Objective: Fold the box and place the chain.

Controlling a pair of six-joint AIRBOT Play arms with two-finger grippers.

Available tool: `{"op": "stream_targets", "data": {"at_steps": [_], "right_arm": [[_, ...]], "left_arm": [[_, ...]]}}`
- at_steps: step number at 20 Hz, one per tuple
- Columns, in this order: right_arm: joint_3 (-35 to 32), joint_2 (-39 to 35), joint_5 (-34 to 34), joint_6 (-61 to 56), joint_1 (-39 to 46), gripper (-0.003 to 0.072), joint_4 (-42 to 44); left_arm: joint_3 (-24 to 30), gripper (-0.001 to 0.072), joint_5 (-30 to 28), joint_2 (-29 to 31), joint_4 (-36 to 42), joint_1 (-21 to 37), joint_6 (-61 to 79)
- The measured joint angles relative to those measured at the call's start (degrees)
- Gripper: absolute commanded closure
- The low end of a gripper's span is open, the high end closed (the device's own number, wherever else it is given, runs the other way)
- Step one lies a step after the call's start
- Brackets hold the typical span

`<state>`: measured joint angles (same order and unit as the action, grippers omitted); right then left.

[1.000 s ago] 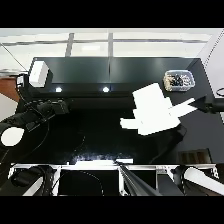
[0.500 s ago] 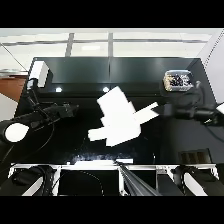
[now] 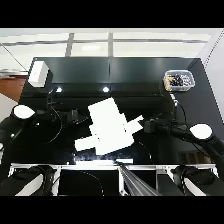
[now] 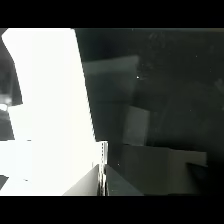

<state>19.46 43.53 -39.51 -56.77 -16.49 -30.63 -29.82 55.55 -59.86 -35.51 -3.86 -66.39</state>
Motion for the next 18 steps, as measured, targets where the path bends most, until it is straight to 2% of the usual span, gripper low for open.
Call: {"op": "stream_targets", "data": {"at_steps": [4,9,13,18], "right_arm": [[-0.6,-0.2,1.5,0.0,-1.0,0.0642,0.1],[-0.8,-0.2,1.9,-0.9,-1.3,0.0642,0.2],[-0.9,-0.2,2.0,-1.3,-1.3,0.0642,0.2],[-0.9,-0.2,2.1,-1.3,-1.3,0.0642,0.2]], "left_arm": [[-0.7,0.002,5.8,-10.6,9.0,3.0,11.9],[-3.6,0.002,8.4,-20.6,15.1,0.3,18.9],[-5.2,0.002,9.9,-24.6,17.9,-3.7,25.4],[-6.0,0.004,14.7,-26.1,18.8,-5.4,37.9]]}}
